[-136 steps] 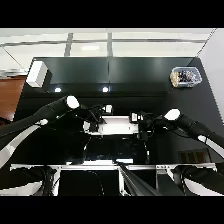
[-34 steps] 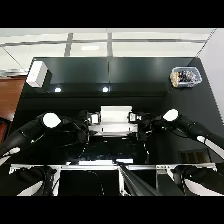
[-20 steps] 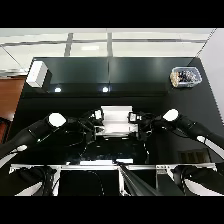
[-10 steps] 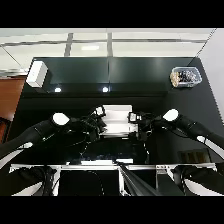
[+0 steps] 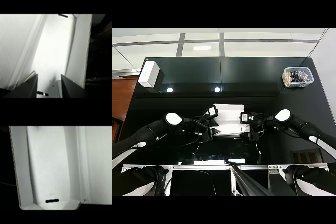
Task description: Fold the box and place the chain.
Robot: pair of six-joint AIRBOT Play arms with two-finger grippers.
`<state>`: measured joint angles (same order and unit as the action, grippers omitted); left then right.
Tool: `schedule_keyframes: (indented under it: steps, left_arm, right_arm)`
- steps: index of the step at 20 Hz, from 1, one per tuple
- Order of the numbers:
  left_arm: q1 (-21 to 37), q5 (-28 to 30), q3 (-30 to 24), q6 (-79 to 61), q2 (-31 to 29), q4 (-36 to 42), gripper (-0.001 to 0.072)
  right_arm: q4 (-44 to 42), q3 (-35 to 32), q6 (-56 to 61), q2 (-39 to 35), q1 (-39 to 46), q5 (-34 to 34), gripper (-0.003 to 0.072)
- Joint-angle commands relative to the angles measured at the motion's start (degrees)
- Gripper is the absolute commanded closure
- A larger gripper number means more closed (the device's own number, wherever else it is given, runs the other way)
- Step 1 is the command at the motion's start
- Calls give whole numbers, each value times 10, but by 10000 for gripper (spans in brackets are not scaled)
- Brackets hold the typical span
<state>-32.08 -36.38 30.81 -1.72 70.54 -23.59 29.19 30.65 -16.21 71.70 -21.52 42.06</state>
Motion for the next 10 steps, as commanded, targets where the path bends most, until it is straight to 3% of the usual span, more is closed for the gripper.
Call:
schedule_keyframes:
  steps: [1,2,3,4,5,6,7,8,10]
  left_arm:
    - [-1,-3,0,-9,0,0,338]
    - [-1,-5,0,-9,0,0,362]
    - [-1,-10,0,-9,0,-2,515]
    - [-1,-12,0,-9,0,-2,526]
    - [-1,-13,0,-9,0,-2,413]
    - [0,-16,0,-9,0,-3,433]
    - [0,-19,0,-8,-4,-18,535]
    - [3,-33,1,5,-13,-45,683]
    - [18,-63,4,132,-46,-104,683]
  right_arm:
    - [-1,0,1,0,0,-1,485]
    - [-1,0,1,0,0,-1,486]
    - [-1,0,1,0,0,-1,485]
    - [-1,0,1,0,0,-1,485]
    - [-1,0,1,0,0,-1,485]
    - [-1,0,1,0,0,-1,486]
    - [-1,0,1,0,0,-1,485]
    - [-1,0,1,0,0,-1,485]
    - [-1,0,1,0,0,-1,485]
